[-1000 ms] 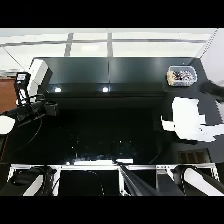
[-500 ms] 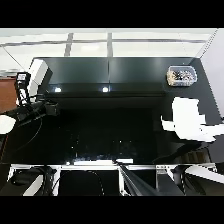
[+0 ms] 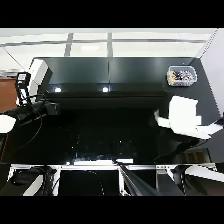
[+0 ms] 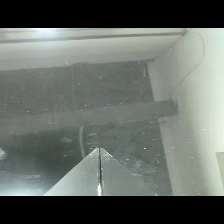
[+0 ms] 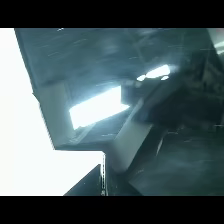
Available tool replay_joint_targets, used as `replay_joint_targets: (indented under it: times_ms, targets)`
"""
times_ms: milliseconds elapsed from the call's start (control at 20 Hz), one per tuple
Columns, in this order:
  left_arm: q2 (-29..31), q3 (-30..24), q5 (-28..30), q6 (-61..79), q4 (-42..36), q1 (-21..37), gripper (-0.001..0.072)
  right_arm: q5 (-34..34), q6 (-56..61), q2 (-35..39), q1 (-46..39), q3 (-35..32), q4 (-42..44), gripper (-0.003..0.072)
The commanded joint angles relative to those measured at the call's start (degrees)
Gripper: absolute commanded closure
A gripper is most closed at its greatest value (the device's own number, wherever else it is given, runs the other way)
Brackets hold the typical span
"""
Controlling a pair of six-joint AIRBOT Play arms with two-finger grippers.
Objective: Fold the box and place the chain.
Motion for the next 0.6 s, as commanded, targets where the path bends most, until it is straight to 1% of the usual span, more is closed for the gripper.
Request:
replay_joint_targets:
  times_ms: [0, 50, 150, 250, 350, 450, 500, 550]
  targets:
    - [0.0, 0.0, 0.0, 0.0, -3.0, 0.0, 0.0683, -1.9, 3.4, 6.3, 6.5, -2.3, 4.8, 0.0662]
    - [0.0, 0.0, 0.0, 0.0, -3.8, 0.0, 0.0683, -2.3, 3.4, 9.0, 9.9, -3.8, 7.2, 0.0662]
    - [0.0, 0.0, -0.1, 0.0, -4.3, 0.0, 0.0683, -3.5, 3.5, 14.5, 17.5, -7.1, 8.8, 0.0662]
    - [0.0, 0.0, -0.3, 0.0, -5.0, 0.0, 0.0683, -8.8, 6.1, 21.7, 25.3, -11.6, 8.5, 0.0662]
    - [0.0, 0.0, -0.3, 0.0, -7.9, 0.0, 0.0683, -15.6, 10.3, 28.6, 30.6, -17.0, 10.6, 0.0662]
    - [-0.6, 0.0, -0.2, 0.0, -10.3, -0.1, 0.0683, -20.3, 10.7, 34.7, 36.1, -23.5, 18.2, 0.0662]
    - [-1.3, 0.0, 0.0, 0.0, -10.4, -0.5, 0.0683, -22.1, 10.7, 36.7, 39.5, -26.6, 21.8, 0.0662]
    - [-2.5, 0.0, 0.2, 0.0, -10.6, -1.3, 0.0683, -24.3, 10.7, 37.8, 43.3, -29.4, 23.4, 0.0662]
